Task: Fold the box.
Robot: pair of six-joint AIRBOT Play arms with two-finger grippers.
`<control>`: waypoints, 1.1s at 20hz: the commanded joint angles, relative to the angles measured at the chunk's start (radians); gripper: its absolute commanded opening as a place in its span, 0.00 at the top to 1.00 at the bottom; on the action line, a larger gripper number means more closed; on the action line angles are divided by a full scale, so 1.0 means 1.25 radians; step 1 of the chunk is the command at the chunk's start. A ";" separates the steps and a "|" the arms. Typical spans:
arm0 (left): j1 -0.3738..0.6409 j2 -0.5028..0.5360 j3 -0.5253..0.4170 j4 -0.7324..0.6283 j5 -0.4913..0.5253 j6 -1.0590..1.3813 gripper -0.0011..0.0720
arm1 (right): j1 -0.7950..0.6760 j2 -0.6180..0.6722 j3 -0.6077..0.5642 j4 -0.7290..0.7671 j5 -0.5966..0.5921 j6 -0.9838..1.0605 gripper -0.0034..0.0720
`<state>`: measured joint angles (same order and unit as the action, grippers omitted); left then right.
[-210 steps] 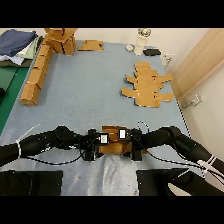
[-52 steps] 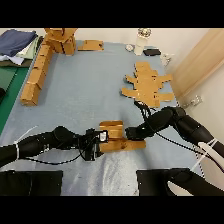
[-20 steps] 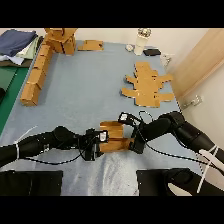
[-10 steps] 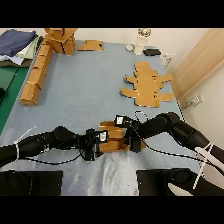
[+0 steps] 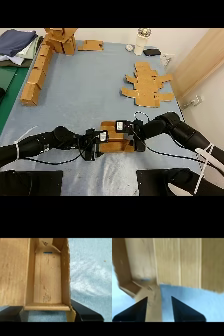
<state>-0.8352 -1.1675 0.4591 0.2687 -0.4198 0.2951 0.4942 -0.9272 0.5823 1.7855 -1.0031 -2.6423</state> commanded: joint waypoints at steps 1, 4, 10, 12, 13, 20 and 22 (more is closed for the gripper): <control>0.000 0.000 0.001 0.000 0.000 0.000 0.15 | -0.001 0.011 0.000 -0.091 -0.006 0.020 0.32; 0.000 0.000 0.001 0.000 0.000 0.000 0.15 | -0.001 0.029 0.000 -0.032 -0.043 0.019 0.17; 0.000 0.000 0.001 0.000 0.000 0.000 0.15 | 0.001 0.038 -0.030 0.114 -0.018 0.017 0.17; 0.000 0.000 0.001 0.000 0.000 0.000 0.15 | 0.001 0.040 -0.053 0.134 -0.013 0.012 0.19; 0.000 0.000 0.001 0.000 0.000 0.000 0.15 | 0.002 0.041 -0.060 0.137 -0.006 0.009 0.19; 0.000 0.000 0.001 0.000 0.000 0.000 0.15 | 0.013 0.045 -0.074 0.189 0.024 -0.059 0.68; 0.000 0.000 0.001 0.000 0.000 0.000 0.15 | 0.035 0.045 -0.074 0.189 0.027 -0.059 0.75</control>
<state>-0.8352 -1.1675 0.4591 0.2691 -0.4202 0.2951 0.5163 -0.8726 0.4927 1.9987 -0.9779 -2.6968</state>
